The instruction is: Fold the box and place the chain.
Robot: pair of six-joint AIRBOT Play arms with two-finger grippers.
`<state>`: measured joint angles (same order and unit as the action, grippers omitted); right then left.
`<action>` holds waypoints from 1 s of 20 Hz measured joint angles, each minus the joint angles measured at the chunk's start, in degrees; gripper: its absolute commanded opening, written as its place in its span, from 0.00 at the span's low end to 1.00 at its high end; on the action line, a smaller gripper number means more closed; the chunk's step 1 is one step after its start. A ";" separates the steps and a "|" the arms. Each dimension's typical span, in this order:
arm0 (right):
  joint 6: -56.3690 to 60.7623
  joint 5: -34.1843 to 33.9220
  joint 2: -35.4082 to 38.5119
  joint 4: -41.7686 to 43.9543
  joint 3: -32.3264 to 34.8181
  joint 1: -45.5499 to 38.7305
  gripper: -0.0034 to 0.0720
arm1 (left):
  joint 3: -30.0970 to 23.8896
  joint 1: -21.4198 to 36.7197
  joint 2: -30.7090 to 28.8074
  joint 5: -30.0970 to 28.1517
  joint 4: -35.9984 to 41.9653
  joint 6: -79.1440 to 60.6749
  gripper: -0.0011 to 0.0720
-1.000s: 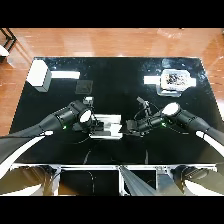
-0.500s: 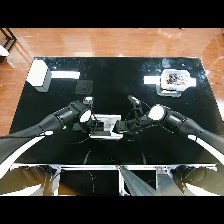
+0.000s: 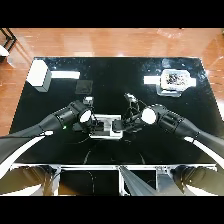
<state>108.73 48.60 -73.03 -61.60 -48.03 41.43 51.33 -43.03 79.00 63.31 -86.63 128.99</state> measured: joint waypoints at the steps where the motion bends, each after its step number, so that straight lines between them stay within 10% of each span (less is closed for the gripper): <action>1: 1.18 0.09 0.00 -1.38 -0.04 0.28 0.68 | 0.00 0.00 0.00 0.00 -0.02 0.00 0.05; 20: 22.10 11.69 -7.72 -20.74 -9.64 8.76 0.50 | 0.00 0.00 0.00 -0.15 -0.11 0.02 0.05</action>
<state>130.82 60.29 -80.75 -82.35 -57.67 50.19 51.33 -43.03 79.00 63.16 -86.74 129.01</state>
